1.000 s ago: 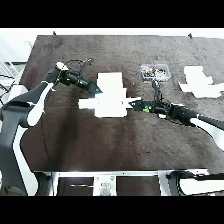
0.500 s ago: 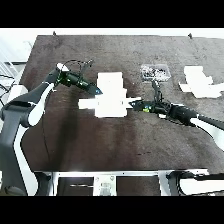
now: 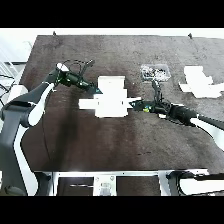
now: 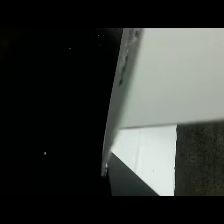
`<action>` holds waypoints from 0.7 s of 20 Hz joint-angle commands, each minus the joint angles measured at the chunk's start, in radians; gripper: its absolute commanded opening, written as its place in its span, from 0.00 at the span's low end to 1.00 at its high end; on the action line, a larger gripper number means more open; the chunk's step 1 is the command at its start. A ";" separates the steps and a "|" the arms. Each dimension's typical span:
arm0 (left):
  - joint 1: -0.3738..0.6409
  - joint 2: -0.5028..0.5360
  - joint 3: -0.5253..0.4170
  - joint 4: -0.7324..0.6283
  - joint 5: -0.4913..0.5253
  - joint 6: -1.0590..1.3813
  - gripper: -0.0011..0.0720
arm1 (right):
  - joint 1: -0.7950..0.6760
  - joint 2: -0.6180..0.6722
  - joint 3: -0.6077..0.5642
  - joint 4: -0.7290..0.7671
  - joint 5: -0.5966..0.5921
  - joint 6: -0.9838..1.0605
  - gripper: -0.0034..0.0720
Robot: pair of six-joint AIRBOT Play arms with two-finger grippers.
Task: Fold the box and place the chain.
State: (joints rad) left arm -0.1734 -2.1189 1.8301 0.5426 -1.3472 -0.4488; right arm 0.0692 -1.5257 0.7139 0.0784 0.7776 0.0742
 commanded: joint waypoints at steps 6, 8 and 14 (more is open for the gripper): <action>0.001 0.000 -0.001 -0.005 -0.025 0.331 0.03 | -0.087 0.012 0.006 0.001 0.087 0.000 0.49; 0.001 0.001 -0.001 -0.004 -0.033 0.370 0.03 | -0.160 0.016 0.008 0.018 0.152 0.001 0.49; 0.001 0.070 -0.148 -0.039 0.085 0.531 0.03 | -0.325 0.016 0.007 0.063 0.295 0.003 0.47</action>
State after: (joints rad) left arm -0.1734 -2.0850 1.7603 0.5285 -1.3506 -0.0280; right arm -0.1944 -1.5108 0.7208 0.1253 0.9993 0.0753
